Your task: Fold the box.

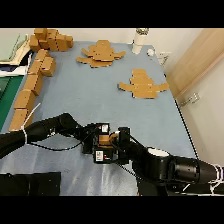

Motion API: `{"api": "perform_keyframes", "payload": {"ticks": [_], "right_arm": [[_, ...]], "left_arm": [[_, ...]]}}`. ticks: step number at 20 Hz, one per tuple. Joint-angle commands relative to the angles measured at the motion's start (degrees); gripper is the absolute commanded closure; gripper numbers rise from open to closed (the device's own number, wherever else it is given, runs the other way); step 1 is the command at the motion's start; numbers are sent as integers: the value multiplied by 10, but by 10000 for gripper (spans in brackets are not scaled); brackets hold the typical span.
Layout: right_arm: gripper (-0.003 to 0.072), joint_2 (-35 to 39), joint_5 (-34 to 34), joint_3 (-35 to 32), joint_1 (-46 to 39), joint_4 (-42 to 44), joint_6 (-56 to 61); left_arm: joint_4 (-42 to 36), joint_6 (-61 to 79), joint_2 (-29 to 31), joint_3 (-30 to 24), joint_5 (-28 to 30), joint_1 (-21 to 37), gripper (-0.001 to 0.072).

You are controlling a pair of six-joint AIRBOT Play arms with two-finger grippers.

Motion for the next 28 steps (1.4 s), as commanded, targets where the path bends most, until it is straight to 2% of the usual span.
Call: {"api": "perform_keyframes", "payload": {"ticks": [1,25,28], "right_arm": [[523,0,0,1,0,-7,0],[523,-4,15,-22,0,101,1],[522,14,14,-18,0,104,42]], "left_arm": [[0,0,0,0,0,0,418],[0,0,0,0,0,0,418],[0,0,0,0,0,0,418]]}}
